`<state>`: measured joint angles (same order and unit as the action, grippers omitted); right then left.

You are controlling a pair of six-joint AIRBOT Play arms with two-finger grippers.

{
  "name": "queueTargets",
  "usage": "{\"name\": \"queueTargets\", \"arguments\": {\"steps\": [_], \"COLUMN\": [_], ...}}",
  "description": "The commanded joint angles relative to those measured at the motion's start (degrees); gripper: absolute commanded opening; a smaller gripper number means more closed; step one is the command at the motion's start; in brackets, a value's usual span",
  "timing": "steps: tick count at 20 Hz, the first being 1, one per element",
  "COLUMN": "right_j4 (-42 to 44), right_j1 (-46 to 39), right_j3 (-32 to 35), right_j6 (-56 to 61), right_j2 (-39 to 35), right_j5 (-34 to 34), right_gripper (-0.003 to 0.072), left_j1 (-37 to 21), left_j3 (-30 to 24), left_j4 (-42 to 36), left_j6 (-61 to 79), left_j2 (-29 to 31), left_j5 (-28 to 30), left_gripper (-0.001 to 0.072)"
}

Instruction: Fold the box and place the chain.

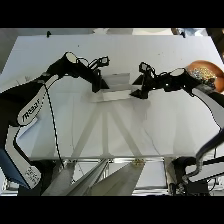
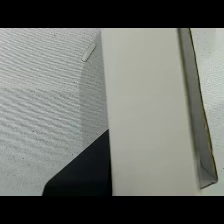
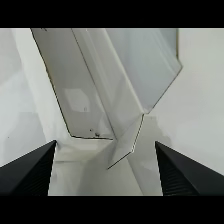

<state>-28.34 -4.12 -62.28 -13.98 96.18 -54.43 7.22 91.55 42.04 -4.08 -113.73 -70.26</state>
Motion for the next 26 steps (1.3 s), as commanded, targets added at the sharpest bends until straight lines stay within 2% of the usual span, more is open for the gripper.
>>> {"name": "queueTargets", "arguments": {"steps": [1, 10, 15, 22, 26], "right_j4": [0.1, 0.1, -4.0, -6.6, -7.5], "right_j1": [-0.3, -0.1, 1.1, 3.7, 4.0], "right_j3": [-4.1, -7.8, -15.1, -15.6, -15.6], "right_j6": [-0.2, -1.0, 2.4, 3.4, 6.5], "right_j2": [2.9, 9.2, 14.1, 14.4, 14.4], "right_j5": [-5.0, -11.2, -20.0, -19.6, -16.9], "right_gripper": [0.071, 0.071, 0.071, 0.071, 0.071], "left_j1": [0.0, 0.0, 0.0, 0.0, 0.0], "left_j3": [0.0, 0.0, 0.0, 0.0, 0.0], "left_j4": [0.0, 0.0, 0.0, 0.0, 0.0], "left_j6": [0.0, 0.0, 0.0, 0.0, 0.0], "left_j2": [0.0, 0.0, 0.0, 0.0, 0.0], "left_j5": [0.0, 0.0, 0.0, 0.0, 0.0], "left_gripper": [0.0014, 0.0014, 0.0014, 0.0014, 0.0014]}}
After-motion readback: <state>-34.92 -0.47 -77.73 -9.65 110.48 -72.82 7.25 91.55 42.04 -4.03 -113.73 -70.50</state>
